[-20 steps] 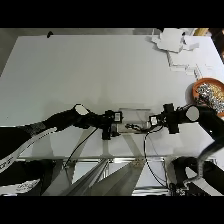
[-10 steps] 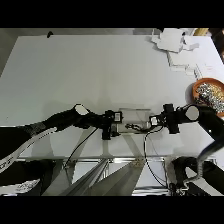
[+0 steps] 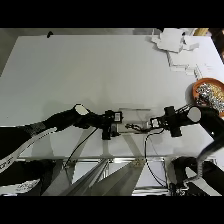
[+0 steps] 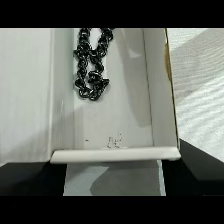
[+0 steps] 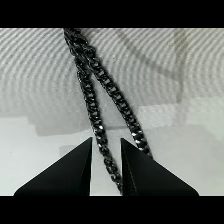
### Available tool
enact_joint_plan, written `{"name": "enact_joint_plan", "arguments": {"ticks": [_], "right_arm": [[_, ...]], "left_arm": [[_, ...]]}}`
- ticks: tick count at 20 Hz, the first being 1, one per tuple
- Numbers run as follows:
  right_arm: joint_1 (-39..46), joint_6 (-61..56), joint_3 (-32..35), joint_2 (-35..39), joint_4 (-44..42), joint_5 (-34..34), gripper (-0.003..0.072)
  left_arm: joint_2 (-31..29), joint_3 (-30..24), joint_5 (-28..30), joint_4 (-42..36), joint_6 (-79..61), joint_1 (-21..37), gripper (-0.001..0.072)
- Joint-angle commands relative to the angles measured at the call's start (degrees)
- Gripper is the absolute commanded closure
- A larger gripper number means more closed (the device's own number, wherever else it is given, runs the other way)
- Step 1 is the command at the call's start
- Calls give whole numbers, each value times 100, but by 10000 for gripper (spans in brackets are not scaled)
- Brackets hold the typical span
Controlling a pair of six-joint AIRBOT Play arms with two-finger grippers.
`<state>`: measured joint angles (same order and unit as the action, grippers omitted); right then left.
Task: Fold the box and place the chain.
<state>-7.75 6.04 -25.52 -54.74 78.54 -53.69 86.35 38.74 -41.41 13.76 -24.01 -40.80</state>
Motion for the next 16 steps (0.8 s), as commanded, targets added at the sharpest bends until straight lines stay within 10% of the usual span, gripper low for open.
{"name": "enact_joint_plan", "arguments": {"ticks": [1, 6, 10, 16], "right_arm": [[2, -17, -7, 9, 35, -164, 508], [2, -2, -7, -286, 26, 101, 519], [2, -20, -7, -343, 15, 46, 664], [-7, -269, -9, 1239, -990, -728, 664]], "left_arm": [[-4, 0, 2, 0, 0, -2, 493], [-4, 0, 2, 0, 0, -2, 493], [-4, 0, 2, 0, 0, -2, 493], [-4, 0, 2, 0, 0, -2, 493]]}}
